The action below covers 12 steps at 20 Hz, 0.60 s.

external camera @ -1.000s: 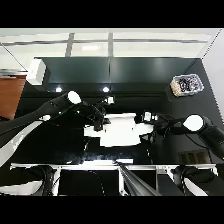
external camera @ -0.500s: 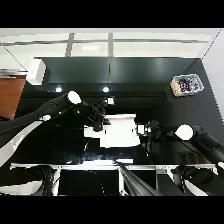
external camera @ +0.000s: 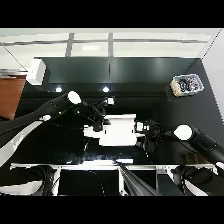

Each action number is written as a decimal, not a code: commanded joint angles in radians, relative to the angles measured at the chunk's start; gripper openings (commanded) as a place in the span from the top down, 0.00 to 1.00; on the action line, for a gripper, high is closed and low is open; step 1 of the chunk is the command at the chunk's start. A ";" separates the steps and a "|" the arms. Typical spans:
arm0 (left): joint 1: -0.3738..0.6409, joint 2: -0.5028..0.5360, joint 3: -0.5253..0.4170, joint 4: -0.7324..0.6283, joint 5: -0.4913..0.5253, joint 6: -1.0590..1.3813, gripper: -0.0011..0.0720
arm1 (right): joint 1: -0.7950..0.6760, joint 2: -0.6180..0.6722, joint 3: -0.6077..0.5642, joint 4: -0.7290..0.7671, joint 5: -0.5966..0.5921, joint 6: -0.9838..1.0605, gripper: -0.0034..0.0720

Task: Fold the box and place the chain.

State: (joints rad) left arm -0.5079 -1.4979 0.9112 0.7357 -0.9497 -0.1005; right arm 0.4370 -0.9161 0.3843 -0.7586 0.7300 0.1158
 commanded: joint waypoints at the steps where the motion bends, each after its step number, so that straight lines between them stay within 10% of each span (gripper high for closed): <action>1: 0.000 0.000 0.001 0.000 0.003 0.000 0.95 | 0.001 -0.002 0.044 0.022 -0.008 -0.001 0.01; 12: -0.002 0.001 0.002 -0.001 -0.011 0.000 0.95 | 0.000 -0.002 0.083 -0.028 -0.084 -0.013 0.01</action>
State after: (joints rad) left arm -0.5083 -1.4979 0.9115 0.7361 -0.9485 -0.1009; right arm 0.4374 -0.9180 0.4564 -0.7750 0.6926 0.1116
